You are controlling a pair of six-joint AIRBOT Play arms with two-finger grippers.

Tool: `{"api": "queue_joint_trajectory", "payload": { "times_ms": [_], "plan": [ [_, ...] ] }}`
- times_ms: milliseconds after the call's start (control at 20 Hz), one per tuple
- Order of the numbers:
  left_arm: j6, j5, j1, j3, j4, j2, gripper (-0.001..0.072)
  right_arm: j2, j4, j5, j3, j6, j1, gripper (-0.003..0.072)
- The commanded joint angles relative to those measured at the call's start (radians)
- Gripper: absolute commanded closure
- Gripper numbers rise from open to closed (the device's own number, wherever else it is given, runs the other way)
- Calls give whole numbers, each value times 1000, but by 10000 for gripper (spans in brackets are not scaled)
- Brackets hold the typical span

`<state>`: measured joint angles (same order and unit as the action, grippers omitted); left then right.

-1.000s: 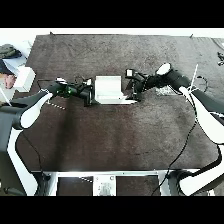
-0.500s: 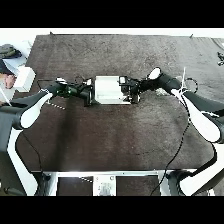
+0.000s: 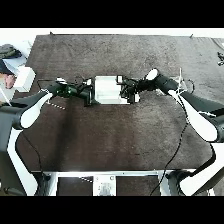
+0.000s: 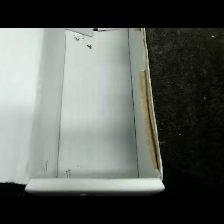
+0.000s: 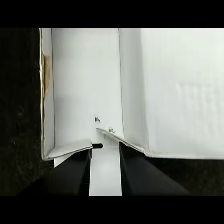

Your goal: Fold the box and place the chain.

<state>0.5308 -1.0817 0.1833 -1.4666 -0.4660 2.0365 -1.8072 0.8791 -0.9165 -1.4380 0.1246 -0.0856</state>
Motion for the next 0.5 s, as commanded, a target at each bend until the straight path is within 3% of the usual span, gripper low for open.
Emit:
{"api": "queue_joint_trajectory", "payload": {
  "times_ms": [0,450],
  "plan": [
    [0,0,0,0,-1,1,423,-7,-49,9,0,15,-14,454],
    [1,0,0,0,-1,1,424,-30,-58,5,0,25,-24,452]
  ]
}}
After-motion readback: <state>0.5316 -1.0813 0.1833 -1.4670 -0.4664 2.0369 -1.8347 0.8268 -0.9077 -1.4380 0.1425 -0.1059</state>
